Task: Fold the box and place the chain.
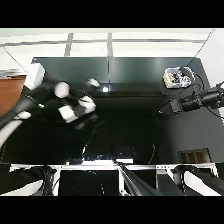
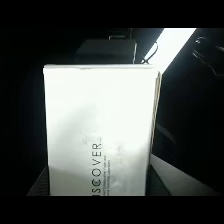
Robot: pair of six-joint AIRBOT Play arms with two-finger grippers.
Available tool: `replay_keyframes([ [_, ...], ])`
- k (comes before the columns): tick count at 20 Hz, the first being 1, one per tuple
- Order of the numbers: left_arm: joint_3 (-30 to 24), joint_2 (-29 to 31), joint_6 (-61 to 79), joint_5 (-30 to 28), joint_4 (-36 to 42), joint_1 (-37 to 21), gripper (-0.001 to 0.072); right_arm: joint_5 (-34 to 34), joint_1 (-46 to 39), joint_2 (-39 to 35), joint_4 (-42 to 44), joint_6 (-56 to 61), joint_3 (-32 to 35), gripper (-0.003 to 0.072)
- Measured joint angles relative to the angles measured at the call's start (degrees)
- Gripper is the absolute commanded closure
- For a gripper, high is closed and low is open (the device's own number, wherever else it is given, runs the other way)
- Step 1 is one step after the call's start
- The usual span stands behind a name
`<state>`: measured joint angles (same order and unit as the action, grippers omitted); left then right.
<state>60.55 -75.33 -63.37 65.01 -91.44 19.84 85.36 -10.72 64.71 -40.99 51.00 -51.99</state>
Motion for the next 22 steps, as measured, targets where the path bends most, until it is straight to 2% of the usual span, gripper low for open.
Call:
replay_keyframes([
  [4,-0.5,1.2,-10.8,7.1,-1.9,-20.9,0.0379,0.6,0.0,0.0,0.0,0.0,0.0,0.0669],
  [7,-0.6,1.2,-13.6,7.1,-2.1,-33.2,0.0378,0.8,0.0,0.0,0.0,0.0,0.0,0.0669],
  [9,-0.6,0.5,-13.6,6.1,-2.1,-38.9,0.0341,0.9,0.0,0.0,0.0,-0.9,0.0,0.0669],
  [10,-0.6,-0.1,-13.1,5.6,-2.1,-40.9,0.0285,0.9,0.0,0.0,0.0,-1.4,0.0,0.0669],
  [11,-0.6,-0.6,-12.5,4.6,-2.1,-42.2,0.0265,0.6,0.0,0.0,0.0,-1.6,0.0,0.0669],
  [16,1.9,-4.9,-9.6,-2.9,-0.3,-44.9,0.0267,-0.3,0.0,0.0,0.0,-2.4,0.0,0.0669],
  [22,7.4,-11.3,-2.9,-6.5,8.7,-45.3,0.0267,-1.7,0.0,0.0,0.9,-2.1,0.0,0.0669],
])
